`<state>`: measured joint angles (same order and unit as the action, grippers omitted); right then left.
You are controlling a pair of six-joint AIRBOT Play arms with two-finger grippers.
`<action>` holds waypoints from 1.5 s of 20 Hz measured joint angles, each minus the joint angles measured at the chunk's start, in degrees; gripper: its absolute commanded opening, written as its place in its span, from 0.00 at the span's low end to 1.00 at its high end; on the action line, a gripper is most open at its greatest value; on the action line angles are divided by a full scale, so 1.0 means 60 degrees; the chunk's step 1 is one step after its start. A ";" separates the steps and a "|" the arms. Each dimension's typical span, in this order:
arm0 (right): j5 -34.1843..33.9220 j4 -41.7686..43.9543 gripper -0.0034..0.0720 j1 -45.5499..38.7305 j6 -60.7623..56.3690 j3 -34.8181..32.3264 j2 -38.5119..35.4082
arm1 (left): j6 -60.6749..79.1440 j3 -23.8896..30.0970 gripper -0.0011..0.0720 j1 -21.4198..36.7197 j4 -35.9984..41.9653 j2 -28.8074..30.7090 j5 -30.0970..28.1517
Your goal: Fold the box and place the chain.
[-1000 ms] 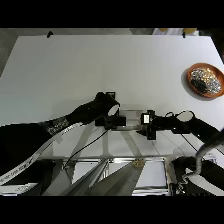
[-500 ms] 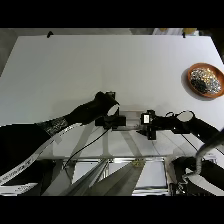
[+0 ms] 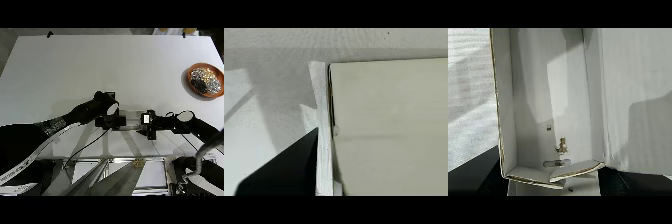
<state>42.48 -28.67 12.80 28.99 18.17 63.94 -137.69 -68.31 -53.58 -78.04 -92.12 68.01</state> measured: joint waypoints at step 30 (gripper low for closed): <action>0.0000 0.0004 0.41 -0.0004 -0.0004 0.0000 0.0000 | 1.6691 0.4765 0.56 0.3548 0.1752 0.5810 -0.0339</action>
<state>42.48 -28.64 12.78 28.97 18.17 63.94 -37.54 -39.72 -32.29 -67.53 -57.25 65.98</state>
